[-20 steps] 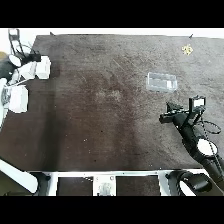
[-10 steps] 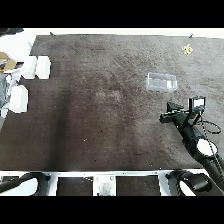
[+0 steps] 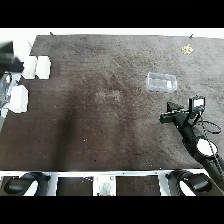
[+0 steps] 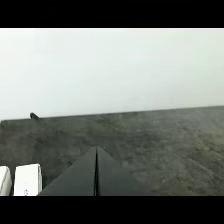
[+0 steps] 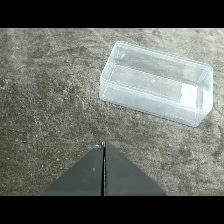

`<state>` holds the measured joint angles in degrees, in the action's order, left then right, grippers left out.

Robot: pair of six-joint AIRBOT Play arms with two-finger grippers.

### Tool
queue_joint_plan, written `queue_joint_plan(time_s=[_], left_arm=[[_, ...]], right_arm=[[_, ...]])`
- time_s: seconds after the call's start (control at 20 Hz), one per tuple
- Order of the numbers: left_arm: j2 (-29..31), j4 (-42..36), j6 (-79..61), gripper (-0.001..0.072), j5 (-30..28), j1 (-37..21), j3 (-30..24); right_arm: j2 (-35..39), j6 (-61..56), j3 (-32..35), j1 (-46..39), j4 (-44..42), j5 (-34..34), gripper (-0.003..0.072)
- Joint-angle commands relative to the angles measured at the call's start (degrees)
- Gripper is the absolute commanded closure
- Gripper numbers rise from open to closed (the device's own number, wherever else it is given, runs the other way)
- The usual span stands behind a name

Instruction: Fold the box and place the chain.

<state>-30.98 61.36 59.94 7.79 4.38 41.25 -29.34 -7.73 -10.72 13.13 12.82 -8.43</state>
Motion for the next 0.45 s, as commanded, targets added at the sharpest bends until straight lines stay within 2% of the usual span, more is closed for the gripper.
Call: queue_joint_plan(time_s=[0.0,0.2,0.3,0.4], left_arm=[[14.80,0.11,-0.70,0.0705,-8.79,0.98,-17.57],[28.50,0.09,-1.95,0.0703,-8.57,0.98,-29.33],[30.93,0.09,-1.95,0.0700,-7.85,0.98,-31.58],[30.88,0.09,-1.95,0.0699,-6.12,0.98,-31.67]], right_arm=[[0.00,-0.02,0.00,0.00,-0.02,0.00,0.0686],[0.00,-0.02,0.00,0.02,-0.02,0.00,0.0686],[0.00,0.00,0.00,0.02,-0.02,0.00,0.0686],[0.00,-0.02,0.00,0.02,-0.02,0.00,0.0686]])
